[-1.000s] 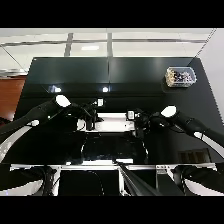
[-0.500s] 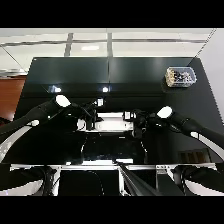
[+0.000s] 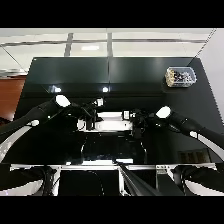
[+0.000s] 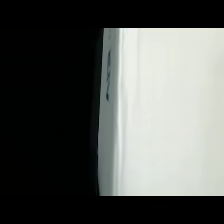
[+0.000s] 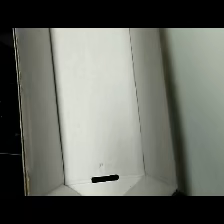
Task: Fold the box and place the chain.
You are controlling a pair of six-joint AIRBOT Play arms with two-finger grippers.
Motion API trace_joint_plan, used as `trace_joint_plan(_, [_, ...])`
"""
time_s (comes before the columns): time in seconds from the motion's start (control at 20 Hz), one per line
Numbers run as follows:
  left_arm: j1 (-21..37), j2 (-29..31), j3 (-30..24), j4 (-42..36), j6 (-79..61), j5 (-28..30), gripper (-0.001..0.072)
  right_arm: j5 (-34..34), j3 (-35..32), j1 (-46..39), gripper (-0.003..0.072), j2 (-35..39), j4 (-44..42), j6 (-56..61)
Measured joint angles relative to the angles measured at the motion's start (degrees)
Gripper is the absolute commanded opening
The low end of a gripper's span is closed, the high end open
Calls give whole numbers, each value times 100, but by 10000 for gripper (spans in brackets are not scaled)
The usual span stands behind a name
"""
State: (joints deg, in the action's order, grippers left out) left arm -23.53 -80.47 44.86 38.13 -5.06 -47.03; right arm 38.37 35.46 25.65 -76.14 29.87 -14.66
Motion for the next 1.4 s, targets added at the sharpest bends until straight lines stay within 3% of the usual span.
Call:
trace_joint_plan(0.15, [0, 0, 0, 7, -2, -7, 28, -4, 15, 11, 481, -11, 39, 48])
trace_joint_plan(0.35, [0, 0, 0, 7, 24, -4, 50, -9, 22, 15, 480, -15, 57, 66])
trace_joint_plan(0.4, [0, 4, 0, 7, 31, 2, 207, -11, 22, 15, 480, -15, 59, 68])
trace_joint_plan(0.45, [0, 20, 0, 4, 55, 20, 441, -15, 22, 15, 480, -15, 61, 70])
trace_joint_plan(0.5, [2, 48, 4, 17, 76, 44, 582, -13, 22, 15, 480, -15, 72, 72])
trace_joint_plan(0.55, [11, 101, 4, 92, 114, 33, 632, -9, 22, 15, 480, -15, 79, 72])
trace_joint_plan(0.6, [33, 179, 4, 138, 225, 7, 632, -9, 20, 15, 480, -15, 83, 72])
trace_joint_plan(0.95, [531, 1408, 4, 1462, 1744, -625, 621, 4, 20, 15, 478, -15, 94, 74])
trace_joint_plan(1.0, [614, 1609, 4, 1593, 2055, -874, 618, 4, 22, 15, 409, -15, 94, 74])
trace_joint_plan(1.05, [673, 1755, 4, 1681, 2382, -1088, 594, 7, 22, 15, 224, -15, 94, 74])
trace_joint_plan(1.1, [708, 1873, 4, 1725, 2782, -1342, 349, 7, 22, 15, 167, -15, 94, 74])
trace_joint_plan(1.15, [713, 1939, -9, 1711, 3147, -1604, 38, 7, 22, 15, 168, -15, 94, 74])
trace_joint_plan(1.25, [636, 1971, -105, 1502, 3744, -2142, 27, 7, 22, 15, 168, -15, 94, 74])
trace_joint_plan(1.4, [345, 1840, -361, 780, 4175, -2396, 27, 9, 22, 15, 168, -15, 94, 74])
